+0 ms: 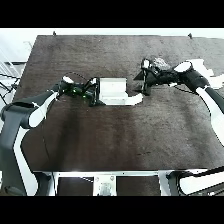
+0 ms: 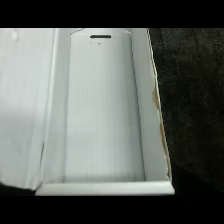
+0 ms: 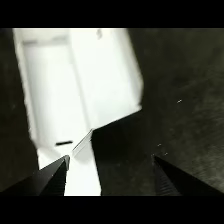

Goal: Fold the box and place the chain.

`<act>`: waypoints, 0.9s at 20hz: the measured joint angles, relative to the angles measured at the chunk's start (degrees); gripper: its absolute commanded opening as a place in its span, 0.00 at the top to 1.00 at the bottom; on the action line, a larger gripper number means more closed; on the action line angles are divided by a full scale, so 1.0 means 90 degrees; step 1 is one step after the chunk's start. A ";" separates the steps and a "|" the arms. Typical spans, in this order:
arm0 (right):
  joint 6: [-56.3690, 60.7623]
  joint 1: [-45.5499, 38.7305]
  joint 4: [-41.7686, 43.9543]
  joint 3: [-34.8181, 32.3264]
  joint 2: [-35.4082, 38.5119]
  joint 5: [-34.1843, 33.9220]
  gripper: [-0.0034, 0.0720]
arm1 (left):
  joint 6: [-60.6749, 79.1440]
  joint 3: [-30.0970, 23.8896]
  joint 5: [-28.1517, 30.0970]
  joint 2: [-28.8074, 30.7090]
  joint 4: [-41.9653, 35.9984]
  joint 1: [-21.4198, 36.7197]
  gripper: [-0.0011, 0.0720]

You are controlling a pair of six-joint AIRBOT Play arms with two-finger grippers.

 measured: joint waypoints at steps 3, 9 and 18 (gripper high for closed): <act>-0.0170 0.0027 -0.0214 -0.0187 -0.0153 0.0034 0.34 | 0.0000 0.0000 0.0000 0.0000 0.0000 0.0000 0.30; -0.0265 0.0233 -0.0321 -0.0291 -0.0578 0.0012 0.27 | 0.0000 0.0000 -0.0002 0.0000 0.0000 0.0000 0.30; -0.0296 0.0345 -0.0061 -0.0306 -0.0750 -0.0265 0.34 | 0.0000 0.0000 -0.0002 0.0000 0.0000 0.0000 0.30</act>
